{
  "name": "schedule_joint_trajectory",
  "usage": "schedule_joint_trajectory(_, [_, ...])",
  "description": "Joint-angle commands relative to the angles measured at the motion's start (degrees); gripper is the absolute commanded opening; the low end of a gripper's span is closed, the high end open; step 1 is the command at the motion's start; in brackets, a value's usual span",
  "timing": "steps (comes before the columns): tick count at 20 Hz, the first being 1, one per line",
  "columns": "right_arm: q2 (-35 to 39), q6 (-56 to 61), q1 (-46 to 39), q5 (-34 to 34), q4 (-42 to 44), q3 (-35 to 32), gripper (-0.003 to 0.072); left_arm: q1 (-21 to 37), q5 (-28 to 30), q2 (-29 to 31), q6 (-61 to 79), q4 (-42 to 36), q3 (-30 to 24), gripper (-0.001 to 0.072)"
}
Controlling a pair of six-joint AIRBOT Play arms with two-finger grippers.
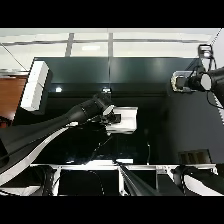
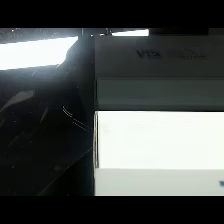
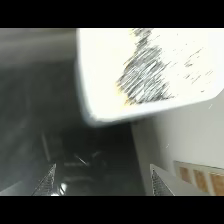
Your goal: Fold the box and place the chain.
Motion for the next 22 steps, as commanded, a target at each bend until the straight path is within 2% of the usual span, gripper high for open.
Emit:
schedule_joint_trajectory(1, [-8.9, -0.2, -8.9, -9.4, 4.3, 3.3, 0.072, 0.0, -0.1, 0.0, 0.0, 0.0, 0.0, 0.0026])
schedule_joint_trajectory(3, [-16.5, 0.9, -10.4, -2.4, 4.6, 12.6, 0.0716, 0.0, -0.1, 0.0, 0.0, 0.0, 0.0, 0.0026])
schedule_joint_trajectory(6, [-29.4, 10.2, -12.2, 15.3, 4.0, 31.2, 0.0715, 0.0, -0.1, 0.0, 0.0, 0.0, 0.0, 0.0027])
schedule_joint_trajectory(7, [-32.6, 12.0, -12.4, 18.5, 3.9, 36.2, 0.0714, 0.0, -0.2, 0.0, 0.0, 0.0, 0.0, 0.0027])
schedule_joint_trajectory(9, [-37.6, 17.0, -12.8, 22.5, 3.3, 43.7, 0.0645, 0.0, -0.2, 0.0, 0.0, 0.0, 0.0, 0.0026])
schedule_joint_trajectory(12, [-40.9, 23.9, -14.1, 22.9, 4.4, 47.8, 0.0645, 0.0, -0.2, 0.0, 0.0, 0.0, 0.0, 0.0027])
schedule_joint_trajectory(19, [-43.7, 25.9, -16.1, 20.3, 6.4, 48.1, 0.0643, 0.0, -0.2, 0.0, 0.0, 0.0, 0.0, 0.0026])
schedule_joint_trajectory(20, [-44.2, 25.9, -16.2, 19.6, 7.3, 48.1, 0.0612, 0.0, -0.2, 0.0, 0.0, 0.0, 0.0, 0.0027])
schedule_joint_trajectory(22, [-45.2, 25.9, -16.2, 18.9, 7.9, 48.1, 0.0612, 0.0, -0.2, 0.0, 0.0, 0.0, 0.0, 0.0027])
